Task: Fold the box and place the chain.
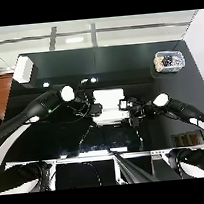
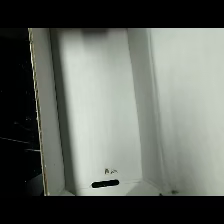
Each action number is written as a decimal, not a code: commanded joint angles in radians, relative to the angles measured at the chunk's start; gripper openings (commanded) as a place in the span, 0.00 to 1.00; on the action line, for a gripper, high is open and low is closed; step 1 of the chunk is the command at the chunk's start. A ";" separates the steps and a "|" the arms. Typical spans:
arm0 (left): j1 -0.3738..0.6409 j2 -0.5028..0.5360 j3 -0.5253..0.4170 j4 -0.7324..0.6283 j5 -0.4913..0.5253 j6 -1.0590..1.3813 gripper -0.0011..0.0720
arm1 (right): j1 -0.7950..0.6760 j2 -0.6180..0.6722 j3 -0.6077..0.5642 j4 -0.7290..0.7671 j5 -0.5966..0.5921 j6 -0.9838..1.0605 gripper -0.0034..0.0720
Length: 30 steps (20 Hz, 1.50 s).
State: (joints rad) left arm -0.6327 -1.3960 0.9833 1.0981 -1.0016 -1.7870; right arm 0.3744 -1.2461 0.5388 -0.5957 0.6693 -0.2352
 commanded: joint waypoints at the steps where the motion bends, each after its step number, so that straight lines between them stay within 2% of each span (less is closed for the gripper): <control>1: -0.023 0.000 0.002 0.026 -0.002 -0.056 0.40 | 0.001 0.000 0.000 0.000 0.000 0.000 0.61; 8: -0.055 0.000 0.002 0.055 -0.001 -0.119 0.40 | 0.001 0.000 0.000 0.000 0.000 0.000 0.61; 14: -0.071 -0.008 0.007 0.147 -0.019 -0.247 0.39 | 0.001 0.000 0.000 0.000 0.000 0.000 0.61; 17: -0.074 -0.089 0.085 0.163 -0.142 -0.256 0.39 | 0.001 0.000 0.000 0.000 0.000 0.000 0.61; 19: -0.090 -0.143 0.152 0.178 -0.160 -0.263 0.39 | 0.001 0.000 0.000 0.000 0.000 0.000 0.61; 21: -0.116 -0.176 0.200 0.256 -0.183 -0.357 0.39 | 0.001 0.000 0.000 0.000 0.000 0.000 0.61; 25: -0.181 -0.181 0.228 0.411 -0.193 -0.547 0.39 | 0.001 0.000 0.000 0.000 0.000 0.000 0.61; 30: -0.202 -0.193 0.228 0.422 -0.197 -0.621 0.39 | 0.001 0.000 0.000 0.000 0.000 0.000 0.61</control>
